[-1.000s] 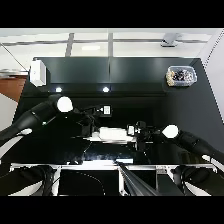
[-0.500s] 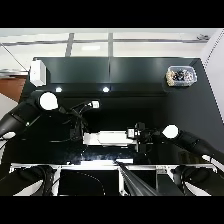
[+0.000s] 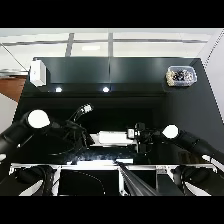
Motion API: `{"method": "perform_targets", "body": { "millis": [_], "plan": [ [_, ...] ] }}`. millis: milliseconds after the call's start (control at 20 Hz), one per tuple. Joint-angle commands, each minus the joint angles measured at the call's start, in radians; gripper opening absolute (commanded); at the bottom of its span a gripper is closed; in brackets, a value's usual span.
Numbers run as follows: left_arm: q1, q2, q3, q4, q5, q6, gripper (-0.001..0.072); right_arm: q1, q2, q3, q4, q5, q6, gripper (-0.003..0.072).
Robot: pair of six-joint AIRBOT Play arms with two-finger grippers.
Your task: Fold the box and place the chain.
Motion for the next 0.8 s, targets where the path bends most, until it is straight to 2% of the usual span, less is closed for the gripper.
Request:
{"method": "perform_targets", "body": {
  "millis": [0, 250, 450, 550, 750],
  "plan": [
    [-0.013, 0.102, -0.110, -0.078, 0.095, 0.026, 0.0025, 0.001, 0.000, 0.000, 0.002, -0.003, 0.000, 0.0401],
    [-0.156, 0.053, -0.136, -0.084, 0.222, 0.065, 0.0025, 0.001, 0.000, 0.000, 0.002, -0.003, 0.000, 0.0401],
    [-0.270, -0.010, -0.147, -0.243, 0.453, 0.079, 0.0025, 0.001, 0.000, 0.000, 0.002, -0.003, 0.000, 0.0401],
    [-0.285, -0.015, -0.147, -0.264, 0.570, 0.078, 0.0025, 0.001, 0.000, 0.000, 0.002, -0.003, 0.000, 0.0401],
    [-0.259, -0.002, -0.147, -0.283, 0.727, 0.072, 0.0025, 0.001, 0.000, 0.000, 0.002, -0.003, 0.000, 0.0401]
  ]
}}
